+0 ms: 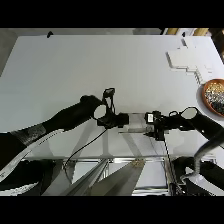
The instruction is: Fold the box and place the chain.
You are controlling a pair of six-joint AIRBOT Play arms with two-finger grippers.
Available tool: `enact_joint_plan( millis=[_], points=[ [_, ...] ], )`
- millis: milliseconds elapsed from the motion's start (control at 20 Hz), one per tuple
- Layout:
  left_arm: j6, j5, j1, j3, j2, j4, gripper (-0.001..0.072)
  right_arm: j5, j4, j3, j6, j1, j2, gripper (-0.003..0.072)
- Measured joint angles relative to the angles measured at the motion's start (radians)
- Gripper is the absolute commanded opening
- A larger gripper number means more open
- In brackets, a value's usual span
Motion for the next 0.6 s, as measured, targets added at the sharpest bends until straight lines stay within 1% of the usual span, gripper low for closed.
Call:
enact_joint_plan(
  millis=[200,300,350,400,450,600],
  points=[
    [-0.072,-0.141,-0.034,0.143,-0.102,0.056,0.0310,0.000,0.000,0.000,0.000,0.000,0.000,0.0573],
    [-0.114,-0.192,-0.052,0.199,-0.154,0.070,0.0310,0.000,0.000,0.000,0.000,0.000,0.000,0.0573],
    [-0.137,-0.217,-0.061,0.224,-0.178,0.075,0.0310,0.000,0.000,0.000,0.000,0.000,0.000,0.0573],
    [-0.156,-0.237,-0.068,0.245,-0.198,0.080,0.0274,0.000,0.000,0.000,0.000,0.000,0.000,0.0573],
    [-0.174,-0.256,-0.076,0.265,-0.216,0.089,0.0262,0.000,0.000,0.000,0.000,0.000,0.000,0.0573],
    [-0.222,-0.296,-0.090,0.315,-0.252,0.116,0.0262,0.000,0.000,0.000,0.000,0.000,0.000,0.0573]
  ],
)
